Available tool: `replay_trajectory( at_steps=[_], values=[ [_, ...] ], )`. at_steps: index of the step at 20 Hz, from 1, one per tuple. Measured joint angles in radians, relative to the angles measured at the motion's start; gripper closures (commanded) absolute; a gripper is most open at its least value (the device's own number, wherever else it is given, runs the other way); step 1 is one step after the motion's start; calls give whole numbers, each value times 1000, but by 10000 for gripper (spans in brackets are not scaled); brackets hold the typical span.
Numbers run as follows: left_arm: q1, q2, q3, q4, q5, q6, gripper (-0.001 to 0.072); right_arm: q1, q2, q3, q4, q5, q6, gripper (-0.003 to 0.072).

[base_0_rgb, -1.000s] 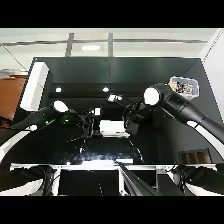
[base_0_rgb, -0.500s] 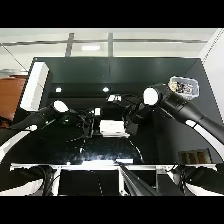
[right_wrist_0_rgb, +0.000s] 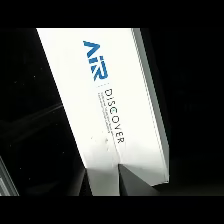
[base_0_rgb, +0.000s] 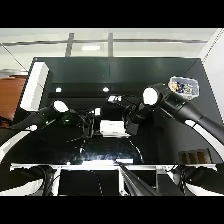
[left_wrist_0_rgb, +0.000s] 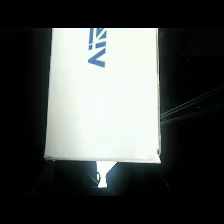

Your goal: Fold the box and place the chain.

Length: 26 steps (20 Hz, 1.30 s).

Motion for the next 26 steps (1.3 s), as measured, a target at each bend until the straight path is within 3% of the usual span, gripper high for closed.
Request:
replay_trajectory(
  at_steps=[10, 26],
  values=[
    [0, 0, 0, 5, 3, -2, 297, -2, 2, 19, -17, 49, 0, 480],
    [0, 0, 0, 1, 3, 0, 296, 0, -3, 10, 19, -3, 0, 479]
  ],
)
